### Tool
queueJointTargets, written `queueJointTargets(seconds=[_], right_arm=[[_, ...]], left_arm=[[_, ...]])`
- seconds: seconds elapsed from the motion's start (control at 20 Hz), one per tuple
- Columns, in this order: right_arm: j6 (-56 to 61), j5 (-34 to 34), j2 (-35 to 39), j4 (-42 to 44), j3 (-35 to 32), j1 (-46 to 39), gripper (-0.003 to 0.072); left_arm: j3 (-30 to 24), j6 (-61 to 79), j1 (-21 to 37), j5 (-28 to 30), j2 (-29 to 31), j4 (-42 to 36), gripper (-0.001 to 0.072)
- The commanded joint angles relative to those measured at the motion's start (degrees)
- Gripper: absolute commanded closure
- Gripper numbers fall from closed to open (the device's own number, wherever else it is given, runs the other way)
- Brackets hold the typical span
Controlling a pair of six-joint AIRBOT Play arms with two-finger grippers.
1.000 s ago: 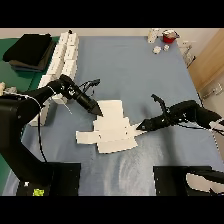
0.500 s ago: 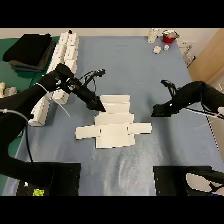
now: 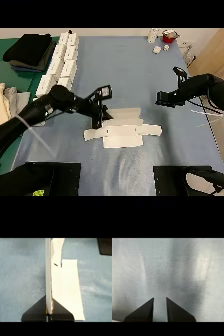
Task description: Fold the box.
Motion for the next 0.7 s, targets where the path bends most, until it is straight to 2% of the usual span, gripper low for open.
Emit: queueJointTargets(seconds=[0.0,0.3,0.55,0.65], right_arm=[[1.55,2.03,0.22,1.01,0.17,0.02,0.0444],[1.55,2.99,0.22,1.86,0.17,0.02,0.0444],[1.55,2.99,0.22,1.86,0.17,0.02,0.0446],[1.53,2.97,0.22,2.25,0.17,0.02,0.0446]], left_arm=[[-9.55,11.19,-5.9,14.43,8.28,-3.34,0.0703],[-15.8,11.91,-12.22,23.69,9.27,-3.32,0.0702],[-15.65,11.43,-12.07,23.52,8.83,-3.28,0.0702],[-14.29,9.62,-10.71,21.81,8.81,-3.3,0.0702]])
